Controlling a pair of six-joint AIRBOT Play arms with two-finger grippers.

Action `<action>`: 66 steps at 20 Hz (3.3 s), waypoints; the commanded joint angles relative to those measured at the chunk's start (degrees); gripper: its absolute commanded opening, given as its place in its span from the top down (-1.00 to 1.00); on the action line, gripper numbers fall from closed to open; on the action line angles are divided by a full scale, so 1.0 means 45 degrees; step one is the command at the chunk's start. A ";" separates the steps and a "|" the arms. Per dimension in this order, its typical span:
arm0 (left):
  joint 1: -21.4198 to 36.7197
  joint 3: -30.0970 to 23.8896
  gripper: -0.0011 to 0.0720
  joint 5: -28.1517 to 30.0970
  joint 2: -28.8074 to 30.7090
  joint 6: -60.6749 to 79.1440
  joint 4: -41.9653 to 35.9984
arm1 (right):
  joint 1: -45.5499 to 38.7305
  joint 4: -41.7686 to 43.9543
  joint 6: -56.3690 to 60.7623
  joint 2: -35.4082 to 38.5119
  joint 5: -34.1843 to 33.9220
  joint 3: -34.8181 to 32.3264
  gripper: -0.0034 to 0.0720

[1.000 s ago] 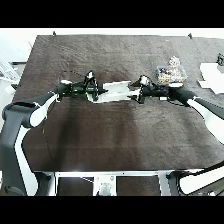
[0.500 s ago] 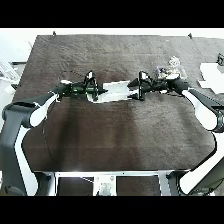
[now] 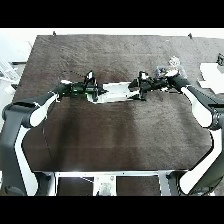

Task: Fold the box and place the chain.

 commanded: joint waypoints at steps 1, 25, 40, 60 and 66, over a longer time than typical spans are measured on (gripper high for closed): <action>0.0005 0.0000 0.91 -0.0146 0.0005 0.0005 0.0053 | 0.0010 0.0117 0.0029 -0.0063 0.0068 0.0073 -0.85; 0.0005 0.0010 0.91 -0.0325 0.0010 0.0010 0.0345 | 0.0962 -0.0869 0.2346 -0.1010 0.0437 0.0933 -0.87; 0.0005 0.0010 0.91 -0.0321 0.0010 0.0102 0.0345 | 0.0748 -0.0432 0.2108 -0.1375 0.0495 0.0918 -0.87; 0.0005 0.0010 0.91 -0.0272 0.0005 0.0253 0.0340 | 0.0753 -0.0306 0.1763 -0.1379 0.0772 0.0918 -0.71; 0.0005 0.0010 0.91 -0.0272 0.0005 0.0253 0.0340 | 0.0753 -0.0321 0.1661 -0.1379 0.0772 0.0918 -0.62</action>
